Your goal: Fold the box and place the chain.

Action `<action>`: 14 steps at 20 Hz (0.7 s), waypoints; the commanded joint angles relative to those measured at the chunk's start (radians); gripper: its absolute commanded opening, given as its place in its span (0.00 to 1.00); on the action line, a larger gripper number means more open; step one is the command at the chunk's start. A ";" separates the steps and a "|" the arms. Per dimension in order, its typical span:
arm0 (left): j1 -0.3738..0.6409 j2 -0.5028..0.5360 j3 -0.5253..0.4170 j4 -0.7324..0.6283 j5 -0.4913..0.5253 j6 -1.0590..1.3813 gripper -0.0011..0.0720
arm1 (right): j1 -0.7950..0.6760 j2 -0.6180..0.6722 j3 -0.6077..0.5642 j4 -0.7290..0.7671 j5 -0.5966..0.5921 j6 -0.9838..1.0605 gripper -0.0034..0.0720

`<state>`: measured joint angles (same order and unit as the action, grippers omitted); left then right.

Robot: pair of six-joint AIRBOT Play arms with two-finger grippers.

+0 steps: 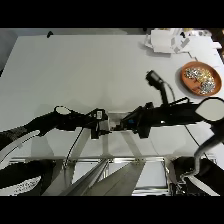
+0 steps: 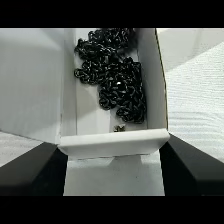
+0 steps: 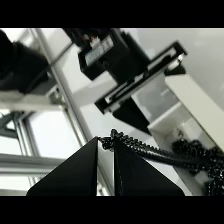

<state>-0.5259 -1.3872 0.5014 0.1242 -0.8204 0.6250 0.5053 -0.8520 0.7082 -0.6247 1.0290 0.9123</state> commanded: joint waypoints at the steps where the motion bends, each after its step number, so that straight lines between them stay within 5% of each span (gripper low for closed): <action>1: 0.000 0.000 0.001 0.000 0.000 0.000 0.16 | 0.089 -0.102 -0.007 -0.077 -0.055 -0.019 0.06; 5: 0.000 0.000 0.001 0.000 0.000 0.000 0.16 | 0.103 -0.181 -0.007 -0.077 -0.115 0.008 0.08; 7: 0.000 0.000 0.001 0.000 0.000 0.000 0.16 | 0.103 -0.189 -0.007 -0.080 -0.148 0.037 0.15; 9: 0.000 0.000 0.001 0.000 0.000 0.000 0.16 | 0.090 -0.185 0.001 -0.079 -0.156 0.058 0.33; 14: 0.000 0.000 0.001 0.000 0.000 0.000 0.16 | -0.198 -0.174 0.131 -0.087 0.163 0.086 0.34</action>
